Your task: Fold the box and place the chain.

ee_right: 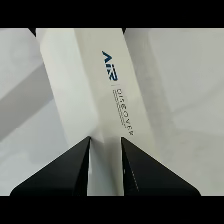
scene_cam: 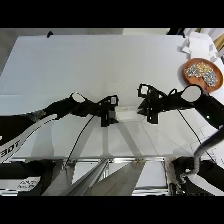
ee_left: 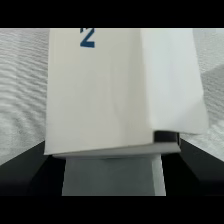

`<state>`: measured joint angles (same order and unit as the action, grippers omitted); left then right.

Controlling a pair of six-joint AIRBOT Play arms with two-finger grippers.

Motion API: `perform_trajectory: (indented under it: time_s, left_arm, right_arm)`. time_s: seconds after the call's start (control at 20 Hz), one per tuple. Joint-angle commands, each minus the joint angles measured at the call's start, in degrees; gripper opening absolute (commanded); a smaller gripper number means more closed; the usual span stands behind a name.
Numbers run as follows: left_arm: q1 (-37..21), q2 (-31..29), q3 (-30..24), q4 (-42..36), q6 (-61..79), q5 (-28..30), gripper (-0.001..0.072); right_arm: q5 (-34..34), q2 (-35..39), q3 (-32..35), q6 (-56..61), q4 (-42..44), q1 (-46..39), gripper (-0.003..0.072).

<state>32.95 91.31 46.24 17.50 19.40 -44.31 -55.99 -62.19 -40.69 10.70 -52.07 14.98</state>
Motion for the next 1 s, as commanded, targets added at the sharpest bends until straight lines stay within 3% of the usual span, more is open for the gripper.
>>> perform_trajectory:
  time_s: [0.0, 0.45, 0.95]
  left_arm:
    - [0.0, -0.02, -0.02, 0.09, 0.09, -0.09, 0.0085]
    - [0.0, -0.02, -0.02, 0.09, 0.09, -0.09, 0.0085]
    - [0.0, -0.02, -0.02, 0.09, 0.09, -0.09, 0.0085]
  right_arm:
    - [1.55, 0.04, 1.77, 0.2, -0.17, 0.07, 0.0188]
    - [5.14, 3.41, 2.14, 1.11, -0.04, 0.07, 0.0178]
    - [7.15, 2.14, 2.19, 2.78, 1.81, 0.09, 0.0177]
